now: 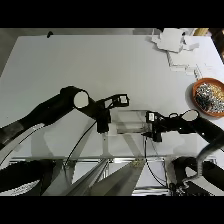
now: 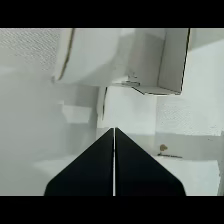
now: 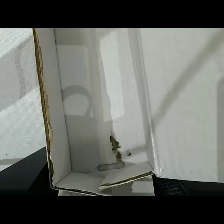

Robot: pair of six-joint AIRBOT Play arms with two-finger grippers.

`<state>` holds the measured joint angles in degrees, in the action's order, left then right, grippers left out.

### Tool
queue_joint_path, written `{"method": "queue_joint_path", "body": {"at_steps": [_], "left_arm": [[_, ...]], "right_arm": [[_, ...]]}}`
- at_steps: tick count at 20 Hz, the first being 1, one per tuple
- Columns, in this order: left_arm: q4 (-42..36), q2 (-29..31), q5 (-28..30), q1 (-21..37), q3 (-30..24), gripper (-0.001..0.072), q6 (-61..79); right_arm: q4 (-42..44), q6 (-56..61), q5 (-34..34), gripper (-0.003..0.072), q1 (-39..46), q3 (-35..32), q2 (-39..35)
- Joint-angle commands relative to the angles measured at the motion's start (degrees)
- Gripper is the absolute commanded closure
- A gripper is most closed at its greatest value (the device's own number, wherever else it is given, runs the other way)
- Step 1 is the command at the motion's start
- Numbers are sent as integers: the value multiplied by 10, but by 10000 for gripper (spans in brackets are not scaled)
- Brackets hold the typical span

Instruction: Fold the box and place the chain.

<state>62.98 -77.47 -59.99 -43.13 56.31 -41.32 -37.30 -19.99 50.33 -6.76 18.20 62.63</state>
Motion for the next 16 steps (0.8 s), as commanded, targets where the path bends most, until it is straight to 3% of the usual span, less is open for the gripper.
{"method": "queue_joint_path", "body": {"at_steps": [1, 6, 9, 10, 16], "left_arm": [[-4, -40, -20, -6, 1, 702, 14], [-8, -40, -6, 9, -48, 688, 115], [-16, -40, 30, 14, -71, 407, 162], [-19, -40, 45, 14, -72, 348, 176], [-80, -40, 97, 6, -72, 347, 278]], "right_arm": [[0, 0, 0, 290, 0, 0, 0], [0, 0, 0, 290, 0, 0, 0], [0, 0, 0, 290, 0, 0, 0], [0, 0, 0, 290, 0, 0, 0], [0, 0, 0, 290, 0, 0, 0]]}}
